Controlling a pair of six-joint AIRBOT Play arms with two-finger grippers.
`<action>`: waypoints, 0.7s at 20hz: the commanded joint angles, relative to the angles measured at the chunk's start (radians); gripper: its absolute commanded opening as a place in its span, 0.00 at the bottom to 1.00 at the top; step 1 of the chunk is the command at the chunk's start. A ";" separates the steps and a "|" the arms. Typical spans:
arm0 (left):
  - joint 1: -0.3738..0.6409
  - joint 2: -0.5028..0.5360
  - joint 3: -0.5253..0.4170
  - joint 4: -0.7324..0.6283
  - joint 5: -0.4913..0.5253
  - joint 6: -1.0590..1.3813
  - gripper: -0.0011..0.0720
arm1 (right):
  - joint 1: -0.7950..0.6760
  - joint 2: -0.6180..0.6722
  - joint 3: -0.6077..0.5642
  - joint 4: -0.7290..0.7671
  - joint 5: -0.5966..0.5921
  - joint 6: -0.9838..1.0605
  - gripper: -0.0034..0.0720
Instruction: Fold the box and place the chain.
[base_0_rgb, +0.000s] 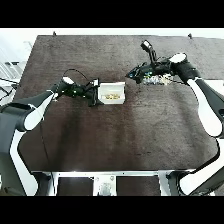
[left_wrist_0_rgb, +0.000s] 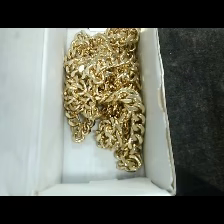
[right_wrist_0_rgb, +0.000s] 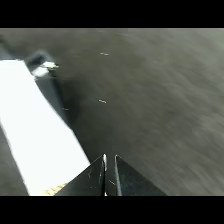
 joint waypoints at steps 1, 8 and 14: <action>0.001 -0.001 0.001 0.000 0.003 0.000 0.49 | 0.037 -0.039 0.051 -0.025 0.061 -0.011 0.17; 0.000 -0.001 0.001 0.000 0.003 0.000 0.49 | 0.093 -0.040 0.051 -0.126 0.137 0.014 0.20; 0.000 -0.001 0.001 0.000 0.002 0.000 0.49 | 0.112 -0.039 0.051 -0.125 0.218 0.018 0.33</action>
